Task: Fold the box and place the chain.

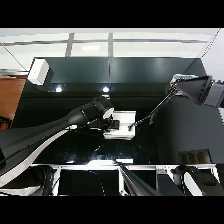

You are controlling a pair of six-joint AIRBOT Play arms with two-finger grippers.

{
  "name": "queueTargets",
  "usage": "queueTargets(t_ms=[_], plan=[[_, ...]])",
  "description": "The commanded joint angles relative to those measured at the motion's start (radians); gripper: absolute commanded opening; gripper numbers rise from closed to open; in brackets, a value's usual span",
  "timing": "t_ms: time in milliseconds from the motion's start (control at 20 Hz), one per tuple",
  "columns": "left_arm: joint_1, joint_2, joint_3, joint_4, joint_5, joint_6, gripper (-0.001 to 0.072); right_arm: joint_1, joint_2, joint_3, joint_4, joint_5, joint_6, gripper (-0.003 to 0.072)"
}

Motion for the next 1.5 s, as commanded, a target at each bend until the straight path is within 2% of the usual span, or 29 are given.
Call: queueTargets(t_ms=[0,200,350,550,650,950,1200,1250,1300,1350,1400,1450], plan=[[0.001,0.0,0.001,0.0,0.0,0.0,0.003,0.061,-0.007,-0.006,-0.008,0.019,0.0,0.0012],[0.001,0.0,0.001,0.0,0.0,0.0,0.003,0.161,-0.044,-0.063,0.031,-0.034,-0.001,0.0011],[0.001,0.0,0.001,0.0,0.001,0.0,0.003,0.27,-0.1,-0.066,0.041,-0.126,-0.002,0.0011],[0.001,0.0,0.001,0.0,0.0,0.0,0.003,0.369,-0.201,-0.077,0.034,-0.146,-0.032,0.0011],[0.001,0.0,0.001,0.0,0.0,0.0,0.003,0.398,-0.223,-0.126,-0.002,-0.19,-0.034,0.0011],[0.001,0.0,0.001,0.0,0.0,0.0,0.003,0.47,-0.28,-0.369,-0.008,-0.384,-0.034,0.0013],[0.001,0.0,0.001,0.0,0.0,0.0,0.003,0.477,-0.317,-0.428,-0.051,-0.433,-0.034,0.0015],[0.001,0.0,0.001,0.0,0.0,0.0,0.003,0.473,-0.317,-0.428,-0.049,-0.428,-0.034,0.0038],[0.001,0.0,0.001,0.0,0.0,0.0,0.003,0.46,-0.317,-0.424,-0.042,-0.409,-0.029,0.0243],[0.001,0.0,0.001,0.0,0.0,0.0,0.003,0.427,-0.317,-0.407,-0.043,-0.358,-0.031,0.0406],[0.001,0.0,0.001,0.0,0.0,0.0,0.003,0.377,-0.314,-0.383,-0.045,-0.289,-0.039,0.0455],[0.001,0.0,0.001,0.0,0.0,0.0,0.003,0.307,-0.305,-0.355,-0.048,-0.202,-0.074,0.0457]])
